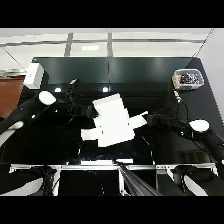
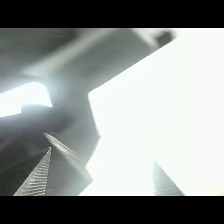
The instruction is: Fold the box and place the chain.
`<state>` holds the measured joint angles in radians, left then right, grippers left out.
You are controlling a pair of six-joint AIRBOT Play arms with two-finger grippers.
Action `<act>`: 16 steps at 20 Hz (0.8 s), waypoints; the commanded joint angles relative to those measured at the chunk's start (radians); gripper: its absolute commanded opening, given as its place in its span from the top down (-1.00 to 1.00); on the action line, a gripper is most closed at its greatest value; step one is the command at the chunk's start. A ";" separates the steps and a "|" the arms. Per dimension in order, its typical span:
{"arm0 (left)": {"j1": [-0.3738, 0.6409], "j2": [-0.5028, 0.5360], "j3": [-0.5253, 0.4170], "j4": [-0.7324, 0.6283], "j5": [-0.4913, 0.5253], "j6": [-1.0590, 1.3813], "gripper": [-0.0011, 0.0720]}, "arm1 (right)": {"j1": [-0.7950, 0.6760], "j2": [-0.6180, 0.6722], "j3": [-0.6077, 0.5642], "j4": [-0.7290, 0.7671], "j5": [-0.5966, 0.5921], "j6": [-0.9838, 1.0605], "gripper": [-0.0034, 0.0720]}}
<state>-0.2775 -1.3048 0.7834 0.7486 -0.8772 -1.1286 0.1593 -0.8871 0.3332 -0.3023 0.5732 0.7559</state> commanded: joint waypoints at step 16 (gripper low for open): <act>0.026 -0.393 0.177 -0.288 -0.470 0.658 0.81 | 0.048 0.005 -0.015 0.011 -0.043 0.006 0.82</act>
